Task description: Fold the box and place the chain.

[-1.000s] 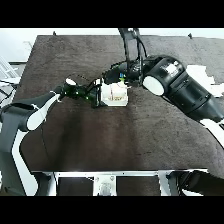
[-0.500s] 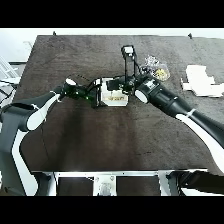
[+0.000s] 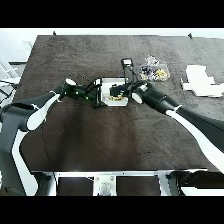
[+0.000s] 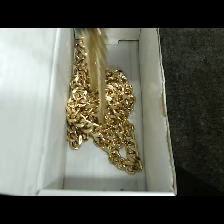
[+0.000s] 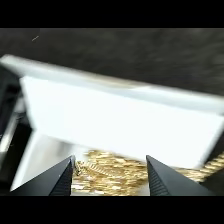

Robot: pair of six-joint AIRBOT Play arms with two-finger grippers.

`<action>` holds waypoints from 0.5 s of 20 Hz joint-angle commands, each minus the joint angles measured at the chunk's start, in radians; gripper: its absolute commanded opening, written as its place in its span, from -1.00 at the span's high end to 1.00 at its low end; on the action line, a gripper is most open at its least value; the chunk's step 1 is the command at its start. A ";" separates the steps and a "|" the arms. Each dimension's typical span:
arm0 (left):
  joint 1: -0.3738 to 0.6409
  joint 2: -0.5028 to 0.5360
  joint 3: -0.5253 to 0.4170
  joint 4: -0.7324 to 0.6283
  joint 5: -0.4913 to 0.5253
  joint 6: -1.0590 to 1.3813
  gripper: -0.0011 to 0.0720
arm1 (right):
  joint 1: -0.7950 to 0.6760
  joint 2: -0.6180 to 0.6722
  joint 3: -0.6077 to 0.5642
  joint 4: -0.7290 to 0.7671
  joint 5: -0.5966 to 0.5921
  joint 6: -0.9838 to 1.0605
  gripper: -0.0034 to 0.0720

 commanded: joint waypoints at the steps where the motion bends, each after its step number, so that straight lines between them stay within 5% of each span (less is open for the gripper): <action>1: 0.000 0.001 0.000 0.000 0.001 0.001 0.12 | -0.054 0.046 0.000 0.013 0.086 -0.010 -0.46; 10: 0.000 0.001 0.000 0.000 0.001 0.001 0.12 | -0.112 0.054 0.027 0.224 0.336 -0.363 -0.60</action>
